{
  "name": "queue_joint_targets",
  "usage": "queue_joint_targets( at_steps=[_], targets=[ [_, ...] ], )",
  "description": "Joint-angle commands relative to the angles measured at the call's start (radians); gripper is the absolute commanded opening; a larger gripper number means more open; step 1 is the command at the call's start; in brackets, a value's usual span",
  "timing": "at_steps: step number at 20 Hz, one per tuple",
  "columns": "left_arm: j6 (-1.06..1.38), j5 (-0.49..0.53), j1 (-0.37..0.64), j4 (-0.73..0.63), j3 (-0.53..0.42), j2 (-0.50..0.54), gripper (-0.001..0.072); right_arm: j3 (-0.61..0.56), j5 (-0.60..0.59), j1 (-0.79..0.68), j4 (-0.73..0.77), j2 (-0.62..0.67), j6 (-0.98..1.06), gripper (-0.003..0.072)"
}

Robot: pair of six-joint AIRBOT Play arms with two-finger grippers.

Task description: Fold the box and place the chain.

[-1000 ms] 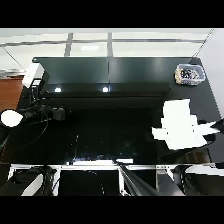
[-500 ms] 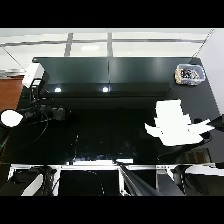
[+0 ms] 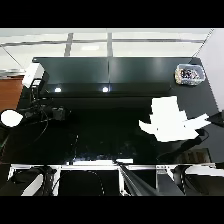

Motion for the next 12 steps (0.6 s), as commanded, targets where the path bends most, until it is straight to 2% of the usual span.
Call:
queue_joint_targets(
  at_steps=[1, 5, 12],
  targets=[
    [0.012, 0.011, 0.0, 0.003, 0.0, 0.0, 0.0707, -0.008, 0.001, 0.064, 0.195, 0.025, 0.008, 0.0008],
    [0.011, 0.04, 0.0, 0.0, 0.0, 0.0, 0.0707, -0.124, -0.124, 0.201, 0.34, 0.156, -0.039, 0.0008],
    [0.011, 0.059, 0.0, -0.093, 0.0, 0.0, 0.0707, -0.602, -0.586, 0.541, 0.565, 0.577, -0.094, 0.0008]
  ],
)
